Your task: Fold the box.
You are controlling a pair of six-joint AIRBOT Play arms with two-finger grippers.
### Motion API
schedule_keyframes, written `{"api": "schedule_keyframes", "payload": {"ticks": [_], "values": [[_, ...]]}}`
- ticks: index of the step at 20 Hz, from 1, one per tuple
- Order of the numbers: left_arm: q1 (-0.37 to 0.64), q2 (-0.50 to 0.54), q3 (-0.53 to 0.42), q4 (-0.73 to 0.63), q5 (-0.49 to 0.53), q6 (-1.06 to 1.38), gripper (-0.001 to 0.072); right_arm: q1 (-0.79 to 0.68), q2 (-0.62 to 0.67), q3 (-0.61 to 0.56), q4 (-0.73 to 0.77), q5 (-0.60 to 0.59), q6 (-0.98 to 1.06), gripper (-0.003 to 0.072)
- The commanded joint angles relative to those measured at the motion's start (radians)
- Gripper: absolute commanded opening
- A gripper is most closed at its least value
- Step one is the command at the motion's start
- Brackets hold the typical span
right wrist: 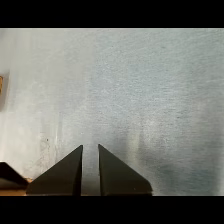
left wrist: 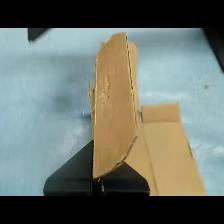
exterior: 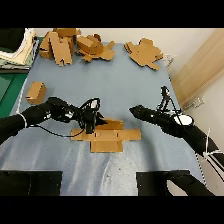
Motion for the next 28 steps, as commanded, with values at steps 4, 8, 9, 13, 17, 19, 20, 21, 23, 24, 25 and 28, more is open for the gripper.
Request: {"api": "schedule_keyframes", "payload": {"ticks": [4, 8, 9, 13, 17, 19, 20, 21, 23, 24, 25, 28], "values": [[0.043, 0.013, -0.010, -0.082, -0.148, 0.043, 0.0013, 0.000, 0.000, 0.001, -0.008, -0.010, -0.002, 0.0152], [0.063, 0.013, -0.059, -0.095, -0.150, 0.089, 0.0013, 0.000, 0.000, 0.001, -0.008, -0.020, -0.002, 0.0151], [0.062, 0.013, -0.070, -0.094, -0.130, 0.094, 0.0013, 0.000, 0.000, 0.001, -0.008, -0.023, -0.002, 0.0152], [0.060, 0.012, -0.080, -0.068, -0.030, 0.105, 0.0013, 0.019, 0.000, 0.001, -0.007, -0.032, -0.002, 0.0151], [0.022, 0.012, -0.080, -0.016, 0.016, 0.108, 0.0013, 0.079, 0.000, 0.001, -0.007, -0.090, -0.001, 0.0152], [0.017, 0.012, -0.082, -0.018, 0.014, 0.108, 0.0013, 0.094, 0.000, 0.001, -0.007, -0.097, -0.001, 0.0152], [0.018, 0.012, -0.090, -0.026, 0.015, 0.109, 0.0013, 0.099, 0.000, 0.001, -0.007, -0.098, -0.001, 0.0152], [0.018, 0.012, -0.101, -0.027, 0.015, 0.108, 0.0013, 0.099, 0.000, 0.001, -0.007, -0.097, -0.001, 0.0152], [0.018, 0.018, -0.124, -0.030, 0.008, 0.120, 0.0013, 0.099, 0.000, 0.001, -0.007, -0.097, -0.001, 0.0152], [0.018, 0.022, -0.127, -0.032, 0.008, 0.114, 0.0013, 0.099, 0.000, 0.001, -0.007, -0.098, -0.001, 0.0152], [0.018, 0.022, -0.127, -0.031, 0.008, 0.111, 0.0013, 0.100, 0.000, 0.001, -0.007, -0.097, -0.001, 0.0152], [0.018, 0.022, -0.127, -0.031, 0.008, 0.111, 0.0013, 0.100, 0.000, 0.001, -0.007, -0.097, -0.001, 0.0152]]}}
